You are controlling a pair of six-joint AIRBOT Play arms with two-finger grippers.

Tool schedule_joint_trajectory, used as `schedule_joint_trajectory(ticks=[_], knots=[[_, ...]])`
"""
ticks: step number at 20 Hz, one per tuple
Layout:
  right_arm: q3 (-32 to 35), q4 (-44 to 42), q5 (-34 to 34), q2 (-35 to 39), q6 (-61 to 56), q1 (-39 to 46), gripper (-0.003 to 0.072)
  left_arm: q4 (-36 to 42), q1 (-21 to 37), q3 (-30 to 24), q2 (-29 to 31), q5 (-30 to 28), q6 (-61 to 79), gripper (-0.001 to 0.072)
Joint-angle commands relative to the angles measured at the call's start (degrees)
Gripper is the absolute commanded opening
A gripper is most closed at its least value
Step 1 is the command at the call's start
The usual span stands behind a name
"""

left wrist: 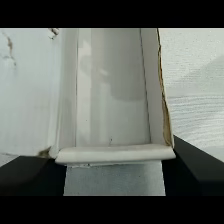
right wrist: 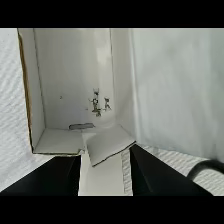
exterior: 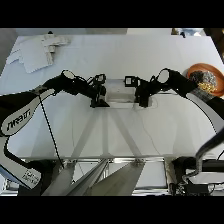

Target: Fold the box and place the chain.

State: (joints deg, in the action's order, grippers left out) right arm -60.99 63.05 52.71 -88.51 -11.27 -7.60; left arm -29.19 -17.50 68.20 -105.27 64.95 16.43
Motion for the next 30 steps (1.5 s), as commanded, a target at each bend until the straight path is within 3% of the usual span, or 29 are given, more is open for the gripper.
schedule_joint_trajectory(ticks=[1, 9, 12, 19, 21, 23, 24, 25, 26, 28, 30], knots=[[-0.02, -0.46, 2.1, 0.07, -0.92, 0.0, 0.0295, -0.02, 0.0, 0.04, 0.0, 0.0, 0.02, 0.0417], [0.0, -6.1, 1.29, 0.07, -0.72, -0.02, 0.0292, -0.02, 0.0, 0.04, 0.0, 0.0, 0.02, 0.0417], [-0.02, -6.19, 0.11, 0.07, -0.7, -0.02, 0.0237, -0.02, 0.0, 0.04, 0.0, 0.0, 0.02, 0.0417], [0.0, -6.86, -1.36, 0.07, -0.72, -0.02, 0.0247, -0.02, 0.0, 0.04, 0.0, 0.0, 0.02, 0.0417], [0.0, -8.85, -1.38, 0.07, -0.72, -0.02, 0.0341, -0.02, 0.0, 0.04, 0.0, 0.0, 0.02, 0.0417], [0.0, -10.71, -1.75, 0.07, -0.72, -0.02, 0.0362, -0.02, 0.0, 0.04, 0.0, 0.0, 0.02, 0.0417], [0.0, -10.88, -2.16, 0.07, -0.74, -0.02, 0.0411, -0.02, 0.0, 0.04, 0.0, 0.0, 0.02, 0.0417], [0.0, -10.8, -2.25, 0.07, -0.74, -0.04, 0.0568, -0.02, 0.0, 0.04, 0.0, 0.0, 0.02, 0.0417], [0.0, -10.8, -2.51, 0.07, -0.74, -0.04, 0.0627, -0.02, 0.0, 0.04, 0.0, 0.0, 0.02, 0.0417], [0.0, -10.78, -2.47, 0.07, -0.76, -0.02, 0.0602, -0.02, 0.0, 0.04, 0.0, 0.0, 0.02, 0.0417], [0.0, -10.64, -1.79, 0.07, -0.92, -0.02, 0.0406, 0.0, 0.0, 0.04, 0.0, 0.02, 0.02, 0.0417]])
